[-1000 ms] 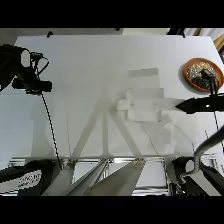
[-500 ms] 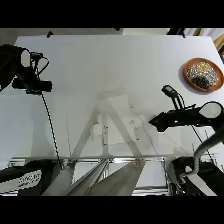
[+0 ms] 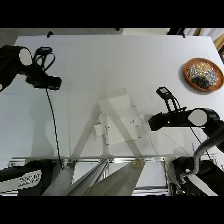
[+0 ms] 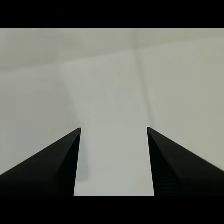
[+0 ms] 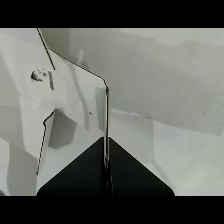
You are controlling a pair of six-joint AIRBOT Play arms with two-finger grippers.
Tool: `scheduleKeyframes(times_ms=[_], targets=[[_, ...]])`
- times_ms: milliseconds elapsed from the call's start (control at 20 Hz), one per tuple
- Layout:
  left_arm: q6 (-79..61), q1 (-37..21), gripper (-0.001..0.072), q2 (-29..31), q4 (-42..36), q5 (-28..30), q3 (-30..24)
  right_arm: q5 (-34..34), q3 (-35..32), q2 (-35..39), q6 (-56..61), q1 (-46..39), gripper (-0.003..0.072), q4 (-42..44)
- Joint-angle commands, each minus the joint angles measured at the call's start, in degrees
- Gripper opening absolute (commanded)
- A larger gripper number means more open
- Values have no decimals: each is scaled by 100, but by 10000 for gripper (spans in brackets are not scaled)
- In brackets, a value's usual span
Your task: Fold the box and place the chain.
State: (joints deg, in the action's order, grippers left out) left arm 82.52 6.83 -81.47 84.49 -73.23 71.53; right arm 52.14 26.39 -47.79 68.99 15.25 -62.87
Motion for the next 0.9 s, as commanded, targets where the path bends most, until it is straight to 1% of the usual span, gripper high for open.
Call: scheduleKeyframes(times_ms=[0,50,100,250,400,500,550,600,650,850], targets=[[-2752,20,513,-299,-3438,-271,-4,-72,-2,4,170,39,12,-138],[-3355,63,513,-452,-4151,-562,-4,-72,-2,4,170,39,12,-138],[-3689,129,513,-586,-4489,-748,-4,-72,-2,4,170,39,12,-138],[-3880,415,515,-1005,-4336,-1021,-4,-74,-2,4,170,39,12,-138],[-4111,710,517,-1484,-4437,-1305,-4,-74,-2,4,170,39,12,-136],[-4249,876,595,-1751,-4658,-1615,-7,-76,-2,4,170,39,12,-136],[-4247,933,598,-1840,-4721,-1716,-13,-76,-2,4,168,39,12,-138],[-4251,968,624,-1880,-4763,-1731,-44,-79,-2,4,168,39,12,-138],[-4293,986,634,-1880,-4809,-1657,-105,-81,-2,4,168,39,12,-138],[-4618,1027,631,-1880,-5292,-1294,-348,-76,-2,4,168,39,12,-136]])
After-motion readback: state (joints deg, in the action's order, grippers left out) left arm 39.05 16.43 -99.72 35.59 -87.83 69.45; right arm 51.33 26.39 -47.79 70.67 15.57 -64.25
